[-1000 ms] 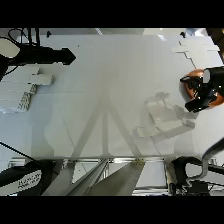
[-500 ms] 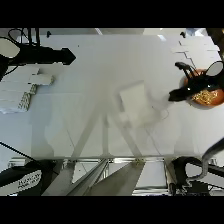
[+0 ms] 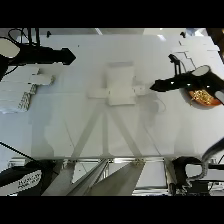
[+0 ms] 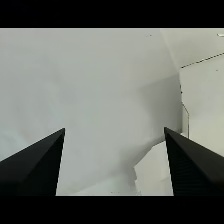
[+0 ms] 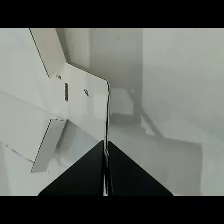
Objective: Fold the box and place the chain.
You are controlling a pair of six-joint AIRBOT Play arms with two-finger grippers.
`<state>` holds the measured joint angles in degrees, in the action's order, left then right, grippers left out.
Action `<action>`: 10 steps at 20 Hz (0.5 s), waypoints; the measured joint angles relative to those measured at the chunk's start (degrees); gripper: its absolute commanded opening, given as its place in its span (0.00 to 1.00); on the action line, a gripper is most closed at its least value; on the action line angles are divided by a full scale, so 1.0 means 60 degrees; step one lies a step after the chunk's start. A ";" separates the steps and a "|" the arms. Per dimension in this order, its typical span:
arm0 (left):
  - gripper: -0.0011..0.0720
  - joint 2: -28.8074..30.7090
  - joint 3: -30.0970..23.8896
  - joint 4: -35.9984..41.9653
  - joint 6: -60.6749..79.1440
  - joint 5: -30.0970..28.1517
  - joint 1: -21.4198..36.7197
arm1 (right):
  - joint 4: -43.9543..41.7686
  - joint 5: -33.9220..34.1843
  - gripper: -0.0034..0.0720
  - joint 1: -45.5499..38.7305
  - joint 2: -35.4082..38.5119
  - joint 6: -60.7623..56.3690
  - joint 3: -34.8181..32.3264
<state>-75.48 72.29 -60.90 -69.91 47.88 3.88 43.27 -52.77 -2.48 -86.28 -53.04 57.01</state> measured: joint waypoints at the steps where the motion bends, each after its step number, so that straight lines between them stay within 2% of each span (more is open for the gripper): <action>1: 0.96 0.0000 0.0000 0.0000 0.0000 0.0000 0.0000 | -0.0142 0.0364 0.06 0.0240 -0.0164 0.0033 -0.0015; 6: 0.96 0.0000 0.0000 0.0000 0.0000 0.0000 0.0000 | -0.0452 0.1683 0.06 0.0998 -0.0550 0.0076 -0.0022; 10: 0.96 0.0000 0.0000 0.0004 0.0000 0.0000 0.0000 | -0.0484 0.2000 0.06 0.1118 -0.0616 0.0095 -0.0022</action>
<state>-75.48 72.29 -60.88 -69.91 47.88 3.88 40.36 -40.77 4.23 -89.97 -52.47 56.88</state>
